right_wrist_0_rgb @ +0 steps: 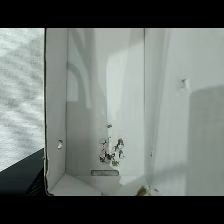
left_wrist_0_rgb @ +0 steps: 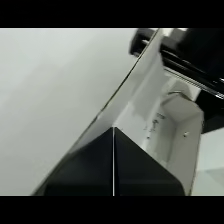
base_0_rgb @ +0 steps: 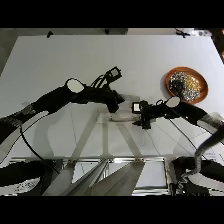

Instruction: Fold the box and place the chain.

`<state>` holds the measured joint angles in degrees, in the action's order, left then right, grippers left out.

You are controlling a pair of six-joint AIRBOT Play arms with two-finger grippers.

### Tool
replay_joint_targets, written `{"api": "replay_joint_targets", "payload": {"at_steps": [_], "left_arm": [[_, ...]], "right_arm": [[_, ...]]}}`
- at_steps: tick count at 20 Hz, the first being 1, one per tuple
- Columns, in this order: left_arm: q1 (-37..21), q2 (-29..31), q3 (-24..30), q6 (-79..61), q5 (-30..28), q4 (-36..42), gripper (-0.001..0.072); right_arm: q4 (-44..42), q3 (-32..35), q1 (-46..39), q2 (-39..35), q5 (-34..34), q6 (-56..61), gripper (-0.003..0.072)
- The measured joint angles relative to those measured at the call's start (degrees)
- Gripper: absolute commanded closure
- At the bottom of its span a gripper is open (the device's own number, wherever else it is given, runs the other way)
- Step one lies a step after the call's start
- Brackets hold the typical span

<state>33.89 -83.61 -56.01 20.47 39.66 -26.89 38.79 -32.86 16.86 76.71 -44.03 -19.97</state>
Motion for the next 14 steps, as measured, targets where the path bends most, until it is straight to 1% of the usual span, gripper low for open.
{"api": "replay_joint_targets", "payload": {"at_steps": [5, 9, 14], "left_arm": [[-0.79, -1.07, -0.02, 11.56, -3.91, -8.31, 0.0708], [-0.96, -1.27, -0.04, 16.11, -3.56, -12.15, 0.0708], [-1.01, -1.29, -0.04, 17.84, -1.81, -13.73, 0.0708]], "right_arm": [[-0.04, 0.00, 0.00, 0.00, 0.09, 0.02, 0.0351], [-0.04, 0.00, 0.02, 0.02, 0.11, 0.02, 0.0351], [0.00, 0.00, 0.02, 0.00, 0.09, -0.07, 0.0351]]}}
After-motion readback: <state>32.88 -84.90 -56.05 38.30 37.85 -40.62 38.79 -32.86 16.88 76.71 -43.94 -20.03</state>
